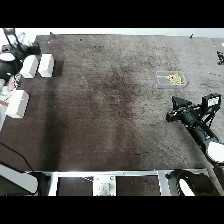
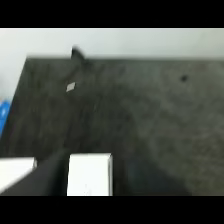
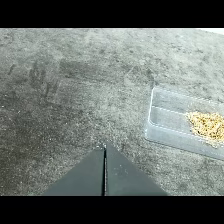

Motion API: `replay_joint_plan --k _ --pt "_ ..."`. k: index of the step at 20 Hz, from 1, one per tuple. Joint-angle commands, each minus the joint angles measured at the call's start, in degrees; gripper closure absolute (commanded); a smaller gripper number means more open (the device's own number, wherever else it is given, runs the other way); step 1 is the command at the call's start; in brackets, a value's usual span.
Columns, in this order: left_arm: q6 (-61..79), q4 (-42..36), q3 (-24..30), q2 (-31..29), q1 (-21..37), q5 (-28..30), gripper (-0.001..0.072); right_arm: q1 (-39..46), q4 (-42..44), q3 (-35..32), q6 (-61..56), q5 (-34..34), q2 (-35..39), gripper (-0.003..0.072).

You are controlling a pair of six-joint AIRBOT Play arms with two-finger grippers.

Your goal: Fold the box and place the chain.

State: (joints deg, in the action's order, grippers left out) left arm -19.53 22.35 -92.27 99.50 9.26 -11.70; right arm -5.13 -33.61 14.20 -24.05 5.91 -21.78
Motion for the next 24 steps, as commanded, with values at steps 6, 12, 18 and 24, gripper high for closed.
replay_joint_plan --k 6,12,18,24 --pt "0.5 -1.9 9.0 -27.4 -3.0 -3.1 0.0704 0.0 0.0 0.0 0.0 0.0 0.0 0.0674" --pt "3.2 -2.0 38.9 -53.1 -3.0 0.4 0.0704 0.0 0.0 0.0 0.0 -0.4 0.1 0.0675" --pt "1.9 -3.6 66.6 -81.2 -3.0 3.8 0.0704 0.0 0.0 0.0 0.0 -0.4 0.0 0.0674" --pt "-2.9 -3.2 82.3 -98.3 -3.0 7.7 0.0703 0.0 0.0 0.0 0.0 -0.4 0.0 0.0674"
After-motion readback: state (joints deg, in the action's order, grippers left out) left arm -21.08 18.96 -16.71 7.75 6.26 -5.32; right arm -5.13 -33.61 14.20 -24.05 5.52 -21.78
